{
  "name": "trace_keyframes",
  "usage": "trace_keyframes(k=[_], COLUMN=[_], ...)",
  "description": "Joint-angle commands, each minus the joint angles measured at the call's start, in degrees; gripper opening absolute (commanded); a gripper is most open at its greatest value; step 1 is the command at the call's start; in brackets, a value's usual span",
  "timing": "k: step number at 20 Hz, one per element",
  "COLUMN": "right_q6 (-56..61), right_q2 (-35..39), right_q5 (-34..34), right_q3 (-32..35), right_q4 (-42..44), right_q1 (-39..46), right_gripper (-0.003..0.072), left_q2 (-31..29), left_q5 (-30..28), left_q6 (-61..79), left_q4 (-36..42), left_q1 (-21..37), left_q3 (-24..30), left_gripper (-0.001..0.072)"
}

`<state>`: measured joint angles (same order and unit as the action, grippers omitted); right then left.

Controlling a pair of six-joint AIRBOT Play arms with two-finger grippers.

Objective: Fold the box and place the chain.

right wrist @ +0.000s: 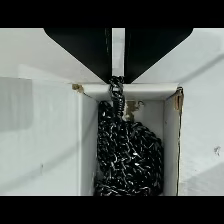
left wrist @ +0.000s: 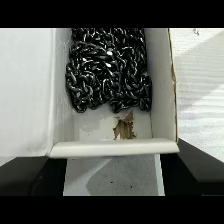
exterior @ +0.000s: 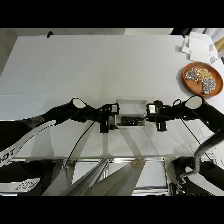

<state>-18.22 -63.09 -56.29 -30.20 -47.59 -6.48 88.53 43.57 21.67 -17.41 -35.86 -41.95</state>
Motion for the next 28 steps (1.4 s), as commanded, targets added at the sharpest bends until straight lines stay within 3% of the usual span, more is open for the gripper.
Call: trace_keyframes(k=[1, 10, 19, 28], right_q6=[1.7, 11.1, 12.4, 12.5], right_q2=[0.0, 5.8, 11.5, 12.7], right_q5=[-1.5, 0.2, -1.6, -2.8], right_q3=[0.0, 0.0, 0.0, 0.0], right_q4=[-1.4, -7.5, 4.2, 7.5], right_q1=[0.1, 5.1, 5.0, -0.5], right_gripper=[0.0010, 0.0009, 0.0009, 0.0009], left_q2=[0.0, 0.0, 0.0, 0.0], left_q5=[0.0, 0.0, 0.0, 0.0], left_q6=[0.0, 0.0, 0.0, 0.0], left_q4=[0.0, 0.0, 0.0, 0.0], left_q1=[0.0, 0.0, 0.0, 0.0], left_q3=[0.0, 0.0, 0.0, 0.0], left_gripper=[0.0134, 0.0134, 0.0134, 0.0134])
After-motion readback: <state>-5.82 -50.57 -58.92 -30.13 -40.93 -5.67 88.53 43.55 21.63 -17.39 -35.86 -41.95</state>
